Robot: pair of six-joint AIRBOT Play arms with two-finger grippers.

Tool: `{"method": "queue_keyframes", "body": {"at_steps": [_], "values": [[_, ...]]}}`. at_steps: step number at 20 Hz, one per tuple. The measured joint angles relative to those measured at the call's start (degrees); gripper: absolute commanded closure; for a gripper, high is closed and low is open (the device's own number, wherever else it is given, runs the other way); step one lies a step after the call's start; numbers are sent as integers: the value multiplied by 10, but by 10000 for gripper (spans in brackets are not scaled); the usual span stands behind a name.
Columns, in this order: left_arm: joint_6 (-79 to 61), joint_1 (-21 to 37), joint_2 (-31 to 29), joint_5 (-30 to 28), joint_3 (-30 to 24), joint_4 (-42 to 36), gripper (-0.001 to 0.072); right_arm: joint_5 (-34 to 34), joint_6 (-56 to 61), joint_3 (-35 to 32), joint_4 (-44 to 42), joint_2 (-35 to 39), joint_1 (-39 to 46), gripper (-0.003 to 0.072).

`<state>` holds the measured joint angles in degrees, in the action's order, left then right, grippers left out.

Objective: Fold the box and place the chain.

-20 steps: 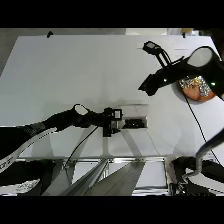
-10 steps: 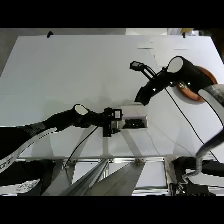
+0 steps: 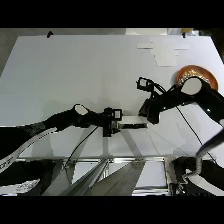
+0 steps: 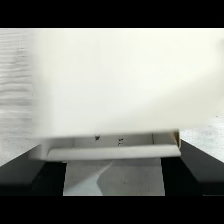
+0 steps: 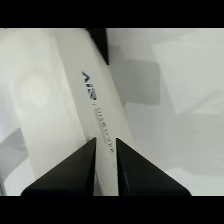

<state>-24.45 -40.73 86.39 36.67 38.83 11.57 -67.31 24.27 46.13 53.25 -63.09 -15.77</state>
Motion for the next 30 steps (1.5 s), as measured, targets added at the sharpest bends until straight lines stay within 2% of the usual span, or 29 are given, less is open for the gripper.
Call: {"method": "queue_keyframes", "body": {"at_steps": [2,12,14,15,18,21,22,30], "values": [[0,0,0,0,0,0,502,2,-9,-16,-4,19,-5,438],[0,0,0,0,0,0,502,2,-20,-34,51,39,-60,442],[0,0,0,0,0,0,502,11,-20,-34,59,40,-62,456],[0,0,0,0,0,0,502,14,-20,-34,61,40,-63,492],[0,0,0,0,0,0,502,21,-18,-34,66,40,-63,531],[0,0,0,0,0,0,502,23,-19,-34,68,40,-64,540],[0,0,0,0,0,0,502,24,-19,-34,69,40,-64,572],[2,0,0,-2,0,-1,502,37,-21,-44,80,39,-64,584]]}}
